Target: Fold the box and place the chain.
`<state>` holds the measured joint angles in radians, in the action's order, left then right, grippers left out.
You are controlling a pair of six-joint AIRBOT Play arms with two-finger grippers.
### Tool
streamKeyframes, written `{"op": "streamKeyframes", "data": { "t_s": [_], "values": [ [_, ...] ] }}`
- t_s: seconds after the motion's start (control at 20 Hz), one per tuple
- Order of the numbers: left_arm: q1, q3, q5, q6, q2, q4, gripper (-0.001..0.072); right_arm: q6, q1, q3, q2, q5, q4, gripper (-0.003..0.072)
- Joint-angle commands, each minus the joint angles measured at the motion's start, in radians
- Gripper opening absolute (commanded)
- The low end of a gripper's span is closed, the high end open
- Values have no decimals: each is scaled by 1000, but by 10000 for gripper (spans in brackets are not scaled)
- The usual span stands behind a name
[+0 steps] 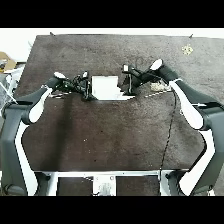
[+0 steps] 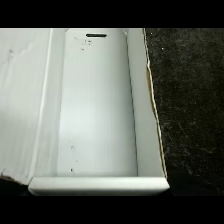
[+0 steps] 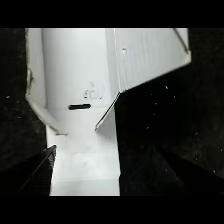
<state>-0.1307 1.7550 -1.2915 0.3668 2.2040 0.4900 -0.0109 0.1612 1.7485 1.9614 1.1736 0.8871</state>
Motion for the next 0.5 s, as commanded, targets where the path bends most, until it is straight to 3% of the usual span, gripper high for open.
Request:
{"op": "streamKeyframes", "data": {
  "t_s": [0.0, 0.05, 0.2, 0.45],
  "values": [
    [1, 0, 1, 0, 0, -1, 391, -117, -5, 1, -68, 20, -104, 115],
    [1, 0, 1, 0, 0, -1, 391, -117, 0, 1, -59, 20, -229, 3],
    [1, 0, 1, 0, 0, -1, 391, -55, 25, 1, -25, -28, -426, 1],
    [1, 0, 1, 0, 0, -1, 391, -41, 52, 1, 56, -285, -442, 1]
  ]
}}
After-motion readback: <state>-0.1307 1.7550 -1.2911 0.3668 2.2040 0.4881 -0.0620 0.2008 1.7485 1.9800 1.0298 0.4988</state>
